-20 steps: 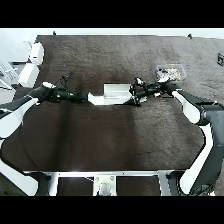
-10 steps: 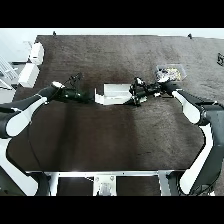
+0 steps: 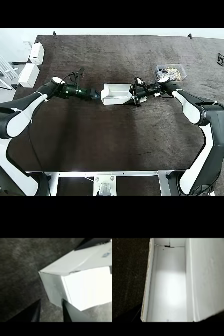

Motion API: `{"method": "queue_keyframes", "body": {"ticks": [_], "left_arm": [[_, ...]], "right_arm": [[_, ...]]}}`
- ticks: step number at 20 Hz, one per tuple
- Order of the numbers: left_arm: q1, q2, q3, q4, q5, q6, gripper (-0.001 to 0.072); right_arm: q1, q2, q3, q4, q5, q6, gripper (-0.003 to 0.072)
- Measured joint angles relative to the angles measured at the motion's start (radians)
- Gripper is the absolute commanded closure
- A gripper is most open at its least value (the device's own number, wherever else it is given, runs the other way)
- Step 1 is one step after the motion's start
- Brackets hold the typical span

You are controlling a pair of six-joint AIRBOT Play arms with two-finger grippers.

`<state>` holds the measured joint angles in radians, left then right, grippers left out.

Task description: Fold the box and place the chain.

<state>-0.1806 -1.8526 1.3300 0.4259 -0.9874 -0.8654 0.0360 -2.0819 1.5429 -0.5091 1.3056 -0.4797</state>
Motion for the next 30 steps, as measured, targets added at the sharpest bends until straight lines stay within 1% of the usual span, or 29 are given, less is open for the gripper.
{"method": "queue_keyframes", "body": {"ticks": [12,18,21,24,30], "left_arm": [[0.001,0.005,0.033,-0.036,-0.077,0.006,0.0388],[-0.026,0.005,0.037,-0.051,-0.060,-0.019,0.0388],[-0.043,0.006,0.060,-0.038,-0.052,-0.072,0.0389],[-0.059,0.008,0.099,0.020,-0.056,-0.173,0.0389],[-0.103,0.010,0.180,0.224,-0.076,-0.421,0.0389]], "right_arm": [[0.000,0.000,0.000,0.000,0.000,0.000,0.0280],[0.000,0.000,0.000,0.000,0.000,0.000,0.0280],[0.000,0.000,0.000,0.000,0.000,0.000,0.0280],[0.000,0.000,0.000,0.000,0.000,0.000,0.0280],[0.000,0.000,0.000,0.000,0.000,-0.001,0.0280]]}}
